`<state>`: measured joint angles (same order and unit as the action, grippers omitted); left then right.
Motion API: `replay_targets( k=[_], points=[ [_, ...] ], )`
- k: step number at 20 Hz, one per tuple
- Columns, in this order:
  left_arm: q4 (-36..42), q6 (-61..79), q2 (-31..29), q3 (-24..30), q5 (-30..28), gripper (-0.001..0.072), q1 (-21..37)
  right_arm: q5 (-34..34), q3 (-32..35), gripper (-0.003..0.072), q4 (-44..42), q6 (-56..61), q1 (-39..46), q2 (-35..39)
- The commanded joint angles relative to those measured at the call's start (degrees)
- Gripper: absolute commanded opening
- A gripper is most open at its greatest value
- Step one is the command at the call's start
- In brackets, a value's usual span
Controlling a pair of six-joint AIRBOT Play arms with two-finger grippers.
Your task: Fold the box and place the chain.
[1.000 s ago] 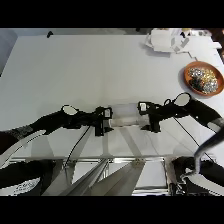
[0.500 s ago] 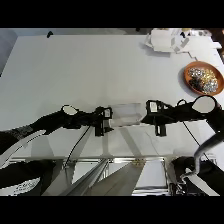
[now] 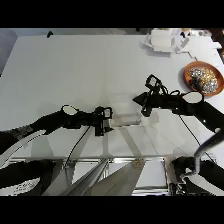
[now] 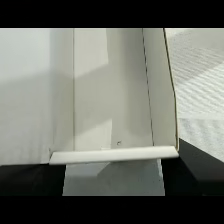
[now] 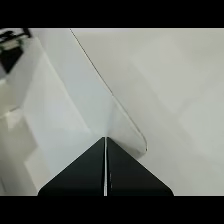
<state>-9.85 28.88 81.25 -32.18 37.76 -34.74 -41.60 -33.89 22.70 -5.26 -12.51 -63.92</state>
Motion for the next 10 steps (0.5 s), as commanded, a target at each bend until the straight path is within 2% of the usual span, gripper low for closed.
replay_targets(
  k=[1,3,6,10],
  points=[
    [-0.02,0.04,-0.02,-0.02,0.00,0.0138,0.00,2.73,-0.04,0.0015,0.50,2.05,0.02,-2.62],
    [-0.02,0.04,-0.02,-0.02,0.02,0.0138,0.00,4.17,-0.04,0.0015,4.81,8.15,0.02,-3.91],
    [-0.02,0.04,-0.02,-0.02,0.00,0.0138,0.00,2.71,-0.04,0.0015,14.67,16.24,0.02,-5.57],
    [-0.02,0.04,-0.02,-0.02,0.00,0.0138,0.00,-0.15,-0.70,0.0015,12.74,16.15,0.02,-1.79]
  ],
)
